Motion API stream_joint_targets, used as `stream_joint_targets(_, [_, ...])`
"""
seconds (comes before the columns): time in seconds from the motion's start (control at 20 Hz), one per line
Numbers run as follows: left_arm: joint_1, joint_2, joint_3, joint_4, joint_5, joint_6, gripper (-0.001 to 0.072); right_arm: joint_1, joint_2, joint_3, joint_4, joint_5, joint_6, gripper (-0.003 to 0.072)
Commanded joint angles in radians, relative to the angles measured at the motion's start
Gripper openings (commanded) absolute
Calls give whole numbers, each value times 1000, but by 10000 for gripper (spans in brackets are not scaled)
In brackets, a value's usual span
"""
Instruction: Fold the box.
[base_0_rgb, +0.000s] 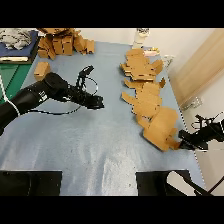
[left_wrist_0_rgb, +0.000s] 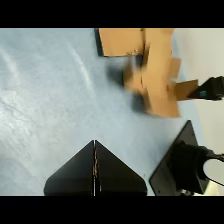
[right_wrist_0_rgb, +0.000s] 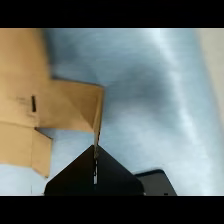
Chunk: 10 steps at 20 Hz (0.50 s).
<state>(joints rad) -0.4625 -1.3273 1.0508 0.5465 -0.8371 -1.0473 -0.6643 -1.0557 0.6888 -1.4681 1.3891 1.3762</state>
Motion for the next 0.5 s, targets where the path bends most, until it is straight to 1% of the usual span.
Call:
stream_joint_targets(0.0, [21,0,1,-39,-88,3,14,6,21,-9,240,64,-150,4])
stream_joint_targets(0.05, [37,0,1,-58,-107,3,15,17,39,-8,301,79,-175,4])
stream_joint_targets(0.15, [79,0,0,-103,-150,11,14,53,79,-8,375,103,-200,4])
stream_joint_targets(0.25, [119,0,0,-128,-203,33,14,108,123,-9,421,119,-200,3])
stream_joint_targets(0.4, [172,-1,0,-128,-309,38,16,214,188,-10,484,121,-199,3])
stream_joint_targets(0.45, [187,0,0,-128,-344,37,200,250,204,-13,489,118,-199,3])
